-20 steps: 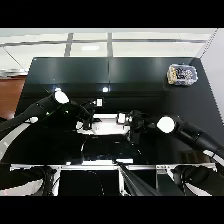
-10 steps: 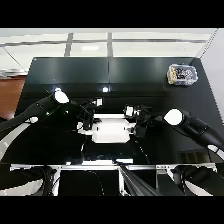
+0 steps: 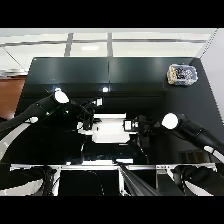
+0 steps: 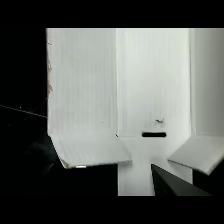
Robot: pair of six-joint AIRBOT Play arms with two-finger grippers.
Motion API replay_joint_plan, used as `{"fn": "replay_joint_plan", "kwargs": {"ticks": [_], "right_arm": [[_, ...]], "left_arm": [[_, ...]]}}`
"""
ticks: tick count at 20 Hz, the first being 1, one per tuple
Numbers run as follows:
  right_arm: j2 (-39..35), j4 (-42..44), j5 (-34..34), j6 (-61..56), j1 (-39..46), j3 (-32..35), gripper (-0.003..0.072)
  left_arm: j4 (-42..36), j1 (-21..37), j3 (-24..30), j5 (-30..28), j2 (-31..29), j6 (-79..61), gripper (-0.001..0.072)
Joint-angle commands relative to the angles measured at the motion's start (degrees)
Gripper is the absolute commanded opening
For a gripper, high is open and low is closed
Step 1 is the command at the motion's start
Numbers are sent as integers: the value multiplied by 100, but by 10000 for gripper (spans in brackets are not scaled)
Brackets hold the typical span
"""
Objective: Fold the box and place the chain.
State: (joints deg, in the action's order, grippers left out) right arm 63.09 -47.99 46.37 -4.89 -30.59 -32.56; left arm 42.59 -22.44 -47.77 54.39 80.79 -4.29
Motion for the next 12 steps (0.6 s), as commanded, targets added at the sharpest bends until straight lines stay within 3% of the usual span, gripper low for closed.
{"fn": "replay_joint_plan", "kwargs": {"ticks": [1, 5, 8, 12], "right_arm": [[109, 968, -667, -24, -391, 144, 708], [26, 1093, -1698, 2, -463, 127, 707], [-129, 400, -1443, 2, -304, -61, 708], [-127, 400, -1270, 149, -13, -98, 707]], "left_arm": [[2, -2, 2, -15, 0, 0, 28], [2, -2, 2, -13, 0, 0, 28], [2, -2, 2, -9, 0, 0, 28], [2, -4, 2, -7, 0, 0, 28]]}}
